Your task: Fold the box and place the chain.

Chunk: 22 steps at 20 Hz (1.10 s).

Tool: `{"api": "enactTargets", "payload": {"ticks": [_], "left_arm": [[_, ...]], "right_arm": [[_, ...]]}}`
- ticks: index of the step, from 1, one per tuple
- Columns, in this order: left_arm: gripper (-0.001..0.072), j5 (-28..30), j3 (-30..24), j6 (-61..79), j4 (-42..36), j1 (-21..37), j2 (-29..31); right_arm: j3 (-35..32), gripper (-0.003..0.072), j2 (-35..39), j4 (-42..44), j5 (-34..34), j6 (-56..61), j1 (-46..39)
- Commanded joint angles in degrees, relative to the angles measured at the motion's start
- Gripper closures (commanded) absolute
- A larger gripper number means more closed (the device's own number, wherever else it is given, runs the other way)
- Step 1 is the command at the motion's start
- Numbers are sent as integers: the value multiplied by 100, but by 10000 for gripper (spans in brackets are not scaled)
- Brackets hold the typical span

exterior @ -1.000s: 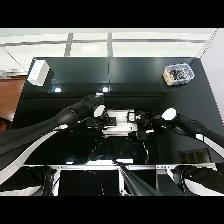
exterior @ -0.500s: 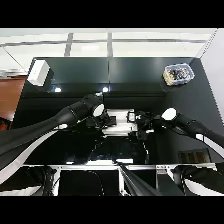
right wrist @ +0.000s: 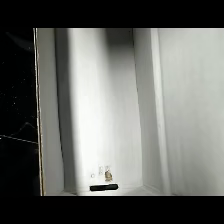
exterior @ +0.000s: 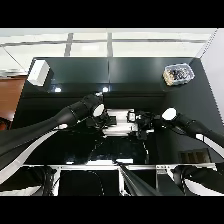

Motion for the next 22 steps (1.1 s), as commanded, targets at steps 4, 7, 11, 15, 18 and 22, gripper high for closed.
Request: {"api": "enactTargets", "payload": {"ticks": [4,7,11,15,18,22], "left_arm": [[686,-92,9,-4,90,0,46],[686,-256,9,37,236,0,55],[686,-280,13,39,302,-11,55],[686,-291,20,42,437,-11,55],[685,-282,20,79,448,-11,55],[684,-282,17,144,448,-11,52]], "right_arm": [[52,-25,417,-555,431,503,2],[52,-25,992,-1215,682,807,2],[52,-24,1300,-1239,791,970,2],[52,-24,1298,-1244,745,970,2],[50,-24,1296,-1244,472,968,4],[50,-24,1292,-1244,378,966,4]]}}
